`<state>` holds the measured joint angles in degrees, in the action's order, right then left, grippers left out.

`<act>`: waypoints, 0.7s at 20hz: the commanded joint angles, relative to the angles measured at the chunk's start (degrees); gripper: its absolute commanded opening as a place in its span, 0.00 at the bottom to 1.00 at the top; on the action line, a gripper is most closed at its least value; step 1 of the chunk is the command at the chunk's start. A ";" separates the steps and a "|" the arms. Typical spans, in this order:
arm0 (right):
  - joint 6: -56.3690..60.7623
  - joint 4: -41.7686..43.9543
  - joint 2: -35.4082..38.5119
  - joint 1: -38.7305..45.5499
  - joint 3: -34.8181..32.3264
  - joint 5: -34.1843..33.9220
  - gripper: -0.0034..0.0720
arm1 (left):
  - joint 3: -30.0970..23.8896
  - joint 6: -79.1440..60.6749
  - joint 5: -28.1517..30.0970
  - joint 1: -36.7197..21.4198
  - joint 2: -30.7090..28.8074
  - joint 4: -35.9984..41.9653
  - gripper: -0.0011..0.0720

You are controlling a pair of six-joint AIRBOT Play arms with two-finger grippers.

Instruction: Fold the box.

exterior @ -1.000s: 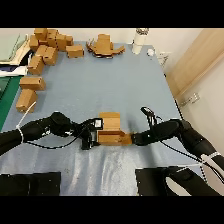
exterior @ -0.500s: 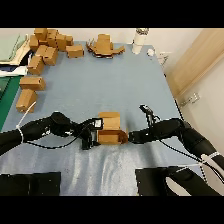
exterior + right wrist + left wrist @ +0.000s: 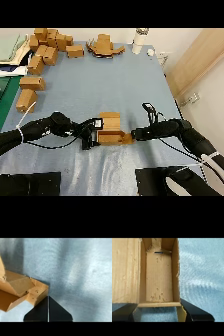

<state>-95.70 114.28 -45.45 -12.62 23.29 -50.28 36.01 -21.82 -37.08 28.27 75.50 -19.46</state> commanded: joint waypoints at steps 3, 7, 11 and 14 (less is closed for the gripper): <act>-2.19 4.92 -3.26 0.00 -0.63 1.75 0.05 | 0.04 0.02 0.04 -0.02 0.00 -0.04 0.64; -5.99 9.29 -7.23 0.00 -0.98 1.84 0.05 | 0.04 0.02 0.04 -0.02 -0.02 -0.02 0.64; -8.90 9.07 -5.09 0.00 -0.63 2.97 0.05 | 0.04 0.02 0.04 -0.02 0.00 -0.04 0.64; -13.14 9.60 -4.92 0.00 -0.63 5.68 0.05 | 0.04 0.02 0.04 -0.04 0.00 -0.04 0.64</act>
<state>-104.73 123.00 -50.63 -12.62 22.59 -46.87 36.01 -21.76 -37.01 28.27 75.50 -19.46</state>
